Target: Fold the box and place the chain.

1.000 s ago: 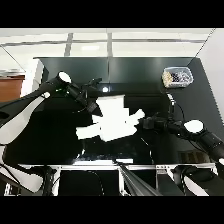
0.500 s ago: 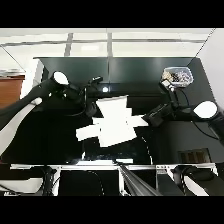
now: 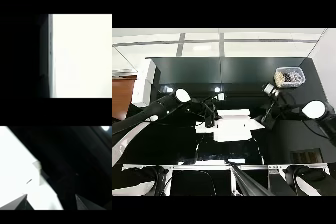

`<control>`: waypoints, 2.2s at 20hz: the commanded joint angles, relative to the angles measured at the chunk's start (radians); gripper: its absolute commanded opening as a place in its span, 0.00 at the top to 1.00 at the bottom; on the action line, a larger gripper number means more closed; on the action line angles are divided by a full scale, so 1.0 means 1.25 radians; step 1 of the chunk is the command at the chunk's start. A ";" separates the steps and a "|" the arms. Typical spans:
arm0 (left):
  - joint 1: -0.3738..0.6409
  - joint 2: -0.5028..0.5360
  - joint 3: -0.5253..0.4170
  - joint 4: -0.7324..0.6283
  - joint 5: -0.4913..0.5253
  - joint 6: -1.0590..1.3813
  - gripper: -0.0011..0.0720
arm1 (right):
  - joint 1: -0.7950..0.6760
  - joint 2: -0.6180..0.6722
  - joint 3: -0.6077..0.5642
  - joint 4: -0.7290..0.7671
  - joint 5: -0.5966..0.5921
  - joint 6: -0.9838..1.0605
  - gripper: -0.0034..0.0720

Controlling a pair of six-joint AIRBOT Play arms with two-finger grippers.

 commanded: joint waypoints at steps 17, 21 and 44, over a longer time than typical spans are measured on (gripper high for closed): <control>-0.012 -0.023 -0.005 0.015 0.036 0.044 0.95 | 0.068 -0.079 -0.080 0.009 0.019 -0.311 0.02; -0.012 -0.023 -0.005 0.015 0.036 0.044 0.95 | 0.126 -0.103 -0.080 0.014 -0.027 -0.314 0.02; -0.012 -0.023 -0.005 0.015 0.036 0.045 0.95 | 0.067 -0.129 -0.008 0.112 -0.130 -0.353 0.02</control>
